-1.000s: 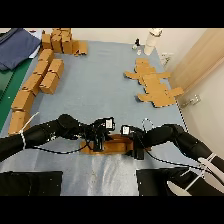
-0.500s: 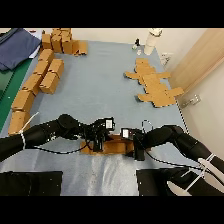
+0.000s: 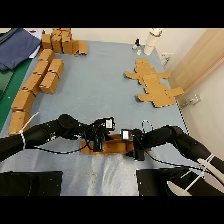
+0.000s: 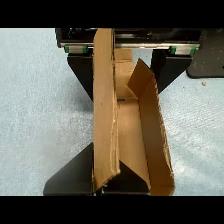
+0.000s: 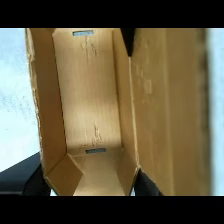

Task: Fold the box.

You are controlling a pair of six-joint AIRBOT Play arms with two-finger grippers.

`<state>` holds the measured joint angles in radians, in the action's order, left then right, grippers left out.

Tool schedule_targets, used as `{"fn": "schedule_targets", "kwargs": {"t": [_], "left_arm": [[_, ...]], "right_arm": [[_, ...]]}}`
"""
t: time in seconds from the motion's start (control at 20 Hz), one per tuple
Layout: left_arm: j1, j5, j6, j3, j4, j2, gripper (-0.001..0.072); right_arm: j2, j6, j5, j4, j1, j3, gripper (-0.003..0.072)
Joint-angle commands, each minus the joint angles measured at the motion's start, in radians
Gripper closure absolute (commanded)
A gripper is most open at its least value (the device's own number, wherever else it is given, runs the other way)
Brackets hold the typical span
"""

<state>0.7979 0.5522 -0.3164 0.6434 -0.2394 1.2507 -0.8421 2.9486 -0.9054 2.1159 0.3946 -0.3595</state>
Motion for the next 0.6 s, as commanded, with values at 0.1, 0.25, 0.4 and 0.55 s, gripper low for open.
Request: {"fn": "schedule_targets", "kwargs": {"t": [0.1,0.25,0.4,0.55], "left_arm": [[0.0,0.0,0.0,0.0,0.0,0.0,0.0695],[0.0,0.0,0.0,0.0,0.0,0.0,0.0696],[0.0,0.0,0.0,0.0,0.0,0.0,0.0695],[0.0,0.0,0.0,0.0,0.0,0.0,0.0695]], "right_arm": [[0.0,0.004,0.013,0.0,0.0,0.003,0.0061],[0.0,0.004,0.015,0.0,0.0,0.003,0.0051],[0.0,0.004,0.025,0.0,0.0,0.011,0.0053],[0.0,0.011,0.033,0.002,0.0,0.023,0.014]]}}
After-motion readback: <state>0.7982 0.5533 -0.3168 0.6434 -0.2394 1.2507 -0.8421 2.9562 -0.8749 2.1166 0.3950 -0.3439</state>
